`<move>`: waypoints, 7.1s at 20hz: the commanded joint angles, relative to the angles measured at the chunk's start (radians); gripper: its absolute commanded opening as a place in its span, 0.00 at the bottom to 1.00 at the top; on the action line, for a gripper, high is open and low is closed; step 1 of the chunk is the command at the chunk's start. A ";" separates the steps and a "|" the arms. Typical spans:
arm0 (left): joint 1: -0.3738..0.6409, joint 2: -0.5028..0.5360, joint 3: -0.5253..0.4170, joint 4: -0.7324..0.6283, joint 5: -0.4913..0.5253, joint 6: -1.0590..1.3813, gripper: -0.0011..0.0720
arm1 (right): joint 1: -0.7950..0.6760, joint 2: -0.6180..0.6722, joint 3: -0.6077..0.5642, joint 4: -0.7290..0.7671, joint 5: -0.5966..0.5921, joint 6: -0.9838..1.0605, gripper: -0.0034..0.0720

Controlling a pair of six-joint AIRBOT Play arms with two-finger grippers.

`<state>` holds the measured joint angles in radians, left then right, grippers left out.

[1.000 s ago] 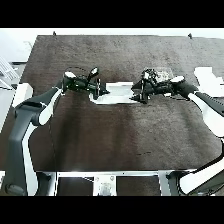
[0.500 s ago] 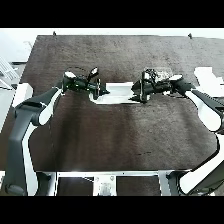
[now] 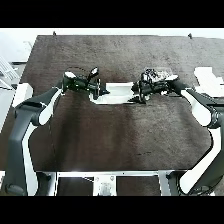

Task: Fold the box and place the chain.

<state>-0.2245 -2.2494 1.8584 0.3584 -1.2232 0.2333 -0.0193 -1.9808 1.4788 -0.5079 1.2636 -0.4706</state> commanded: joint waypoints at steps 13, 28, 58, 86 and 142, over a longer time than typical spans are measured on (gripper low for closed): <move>0.000 -0.001 0.001 0.001 0.001 0.002 0.04 | 0.026 -0.125 0.130 0.002 0.103 -0.009 0.95; 0.000 -0.001 0.001 0.001 0.001 0.002 0.04 | 0.031 -0.135 0.130 0.003 0.103 -0.009 0.93; 0.000 -0.001 0.001 -0.002 0.010 0.003 0.04 | 0.023 -0.135 0.129 0.003 0.099 -0.009 0.82; 0.000 0.001 0.005 -0.029 -0.008 0.003 0.37 | 0.023 -0.135 0.129 0.003 0.099 -0.009 0.82; -0.081 0.323 -0.229 0.018 0.340 0.167 0.04 | 0.023 -0.135 0.129 0.003 0.099 -0.009 0.82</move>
<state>-0.3122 -1.8954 1.5829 0.3813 -0.9035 0.4088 0.0029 -2.1159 1.6077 -0.5056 1.3624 -0.4789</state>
